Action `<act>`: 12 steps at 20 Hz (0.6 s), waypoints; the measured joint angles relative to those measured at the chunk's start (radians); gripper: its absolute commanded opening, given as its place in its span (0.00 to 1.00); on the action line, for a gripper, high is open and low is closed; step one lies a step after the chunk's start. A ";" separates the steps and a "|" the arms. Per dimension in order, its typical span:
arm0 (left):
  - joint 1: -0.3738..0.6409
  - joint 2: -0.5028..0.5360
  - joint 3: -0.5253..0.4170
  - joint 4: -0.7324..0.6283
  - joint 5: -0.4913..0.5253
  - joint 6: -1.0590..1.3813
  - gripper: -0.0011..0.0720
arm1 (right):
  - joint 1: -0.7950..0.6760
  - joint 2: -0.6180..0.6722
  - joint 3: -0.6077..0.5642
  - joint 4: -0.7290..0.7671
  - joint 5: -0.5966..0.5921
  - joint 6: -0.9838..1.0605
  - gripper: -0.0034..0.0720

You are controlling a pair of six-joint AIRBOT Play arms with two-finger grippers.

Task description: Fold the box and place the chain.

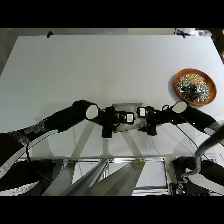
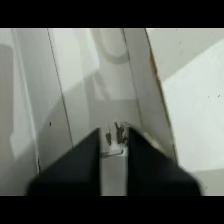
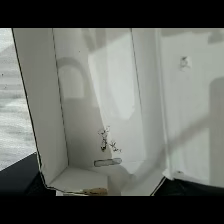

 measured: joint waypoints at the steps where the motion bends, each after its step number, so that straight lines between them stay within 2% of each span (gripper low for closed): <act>1: 0.001 0.006 0.000 0.001 -0.011 -0.014 0.03 | 0.000 0.000 0.000 0.000 0.000 0.000 0.49; 4: 0.016 0.053 0.000 0.031 -0.062 -0.094 0.03 | 0.000 0.000 0.000 0.001 0.000 0.001 0.49; 9: 0.070 0.186 -0.002 0.130 -0.237 -0.296 0.03 | 0.000 0.000 0.000 0.002 0.000 0.002 0.49; 12: 0.120 0.262 -0.034 0.163 -0.314 -0.443 0.03 | 0.000 0.000 0.000 0.001 0.000 0.001 0.49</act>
